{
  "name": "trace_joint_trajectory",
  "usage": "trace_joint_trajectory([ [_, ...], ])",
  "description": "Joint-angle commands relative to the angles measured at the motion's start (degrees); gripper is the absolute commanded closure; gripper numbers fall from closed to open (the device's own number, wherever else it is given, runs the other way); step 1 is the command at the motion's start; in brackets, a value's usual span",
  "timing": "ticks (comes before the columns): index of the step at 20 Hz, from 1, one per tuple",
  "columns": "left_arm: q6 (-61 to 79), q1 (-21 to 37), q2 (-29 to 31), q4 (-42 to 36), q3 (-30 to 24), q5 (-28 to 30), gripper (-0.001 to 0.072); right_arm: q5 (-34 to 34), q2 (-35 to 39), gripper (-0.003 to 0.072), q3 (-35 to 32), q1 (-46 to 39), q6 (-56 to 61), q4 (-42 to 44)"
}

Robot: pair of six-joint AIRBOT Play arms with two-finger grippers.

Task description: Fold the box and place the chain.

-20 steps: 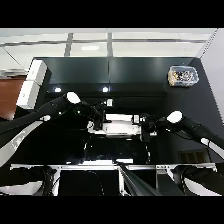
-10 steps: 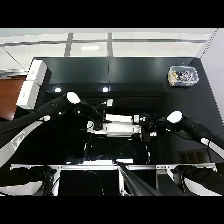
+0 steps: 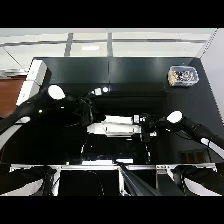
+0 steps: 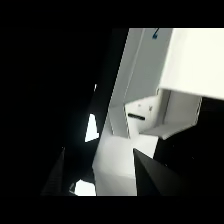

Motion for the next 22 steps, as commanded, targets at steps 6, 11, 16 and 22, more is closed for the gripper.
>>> trace_joint_trajectory([
  [6,-9.6,-1.0,3.3,-18.5,-7.6,-13.2,0.0682,0.5,0.0,0.0486,0.0,0.0,-0.2,-0.2],
  [11,-2.2,-4.5,3.1,-35.8,-8.2,15.7,0.068,0.5,0.0,0.0485,0.0,0.0,-0.2,-0.2],
  [16,-1.9,-4.4,-1.9,-31.1,-8.2,26.1,0.068,0.5,0.0,0.0485,0.0,0.0,-0.2,-0.2],
  [22,-2.3,-4.3,-7.6,-29.2,-8.2,16.5,0.0682,0.5,0.0,0.0485,0.0,0.0,-0.2,-0.2],
])
